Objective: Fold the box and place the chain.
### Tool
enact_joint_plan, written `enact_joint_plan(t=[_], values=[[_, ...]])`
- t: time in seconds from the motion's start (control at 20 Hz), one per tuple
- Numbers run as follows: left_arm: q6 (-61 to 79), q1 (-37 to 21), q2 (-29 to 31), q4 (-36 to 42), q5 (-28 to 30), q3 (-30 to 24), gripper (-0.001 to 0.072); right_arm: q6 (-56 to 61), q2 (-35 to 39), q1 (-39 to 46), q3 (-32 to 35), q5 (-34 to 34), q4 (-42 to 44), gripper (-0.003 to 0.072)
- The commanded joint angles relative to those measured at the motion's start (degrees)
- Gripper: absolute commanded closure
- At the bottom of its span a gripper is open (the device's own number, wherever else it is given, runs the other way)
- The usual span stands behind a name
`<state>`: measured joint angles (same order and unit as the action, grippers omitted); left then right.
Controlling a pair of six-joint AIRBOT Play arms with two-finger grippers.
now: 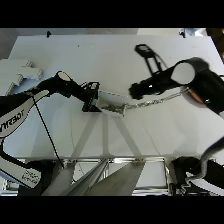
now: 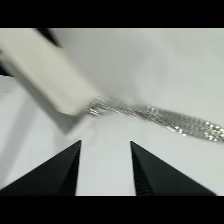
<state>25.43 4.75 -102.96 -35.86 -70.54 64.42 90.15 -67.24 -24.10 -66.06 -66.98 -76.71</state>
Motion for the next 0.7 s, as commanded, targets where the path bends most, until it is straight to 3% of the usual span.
enact_joint_plan(t=[0.0,0.1,0.3,0.5,0.65], values=[[0.0,0.0,0.0,0.0,0.0,0.0,0.0315,5.5,0.2,7.2,0.1,-8.2,-10.0,0.0168],[0.0,0.0,0.0,0.0,0.0,0.0,0.0315,7.1,-0.9,9.9,0.3,-7.1,-12.2,0.0146],[0.0,0.0,0.0,0.0,0.0,0.0,0.0315,21.3,-2.3,13.5,4.7,0.7,-15.6,0.0145],[0.0,0.0,0.0,0.0,0.0,0.0,0.0315,36.7,-5.0,12.9,9.3,0.2,-15.3,0.0145],[0.0,0.0,0.0,0.0,0.0,0.0,0.0315,44.7,-7.4,9.8,9.4,2.6,-15.1,0.0067]])
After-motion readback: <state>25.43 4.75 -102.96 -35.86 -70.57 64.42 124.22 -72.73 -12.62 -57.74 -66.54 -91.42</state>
